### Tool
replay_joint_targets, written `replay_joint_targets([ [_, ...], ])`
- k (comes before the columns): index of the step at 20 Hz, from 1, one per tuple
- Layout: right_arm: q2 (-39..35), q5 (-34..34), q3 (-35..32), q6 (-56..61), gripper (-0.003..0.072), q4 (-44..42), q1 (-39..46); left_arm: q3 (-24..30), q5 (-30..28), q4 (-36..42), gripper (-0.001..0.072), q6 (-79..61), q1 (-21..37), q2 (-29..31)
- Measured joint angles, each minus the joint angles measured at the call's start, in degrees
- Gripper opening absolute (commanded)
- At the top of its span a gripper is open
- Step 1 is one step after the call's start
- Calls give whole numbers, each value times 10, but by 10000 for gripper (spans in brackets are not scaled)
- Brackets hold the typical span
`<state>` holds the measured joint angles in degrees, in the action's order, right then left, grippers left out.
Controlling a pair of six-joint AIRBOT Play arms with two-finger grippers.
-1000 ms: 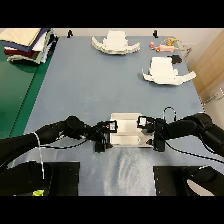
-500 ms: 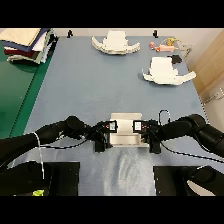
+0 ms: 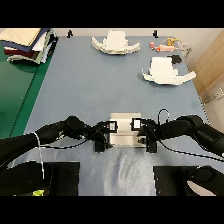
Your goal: Fold the box.
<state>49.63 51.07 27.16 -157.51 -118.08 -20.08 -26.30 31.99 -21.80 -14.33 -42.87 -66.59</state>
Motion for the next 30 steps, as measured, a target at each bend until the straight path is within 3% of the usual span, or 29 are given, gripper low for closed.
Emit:
replay_joint_targets([
  [1,3,0,0,0,662,-4,0,0,0,0,527,0,0,0],
  [11,17,-3,0,21,640,-14,0,0,0,0,527,0,0,0],
  [12,17,-3,0,26,533,-9,0,0,0,0,527,0,0,0],
  [13,17,-3,0,31,309,-3,0,0,0,0,527,0,0,0],
  [14,17,2,0,42,174,9,0,0,0,2,527,2,0,0],
  [15,15,8,1,54,148,20,0,0,0,2,527,2,0,0],
  [17,10,20,5,102,5,49,0,0,0,2,527,2,0,0],
  [23,-28,82,51,332,5,205,0,0,-1,1,527,1,0,0],
  [27,-66,148,80,577,5,367,16,0,0,0,527,0,0,0],
  [30,-71,206,82,729,5,428,54,0,0,0,527,0,0,0],
])
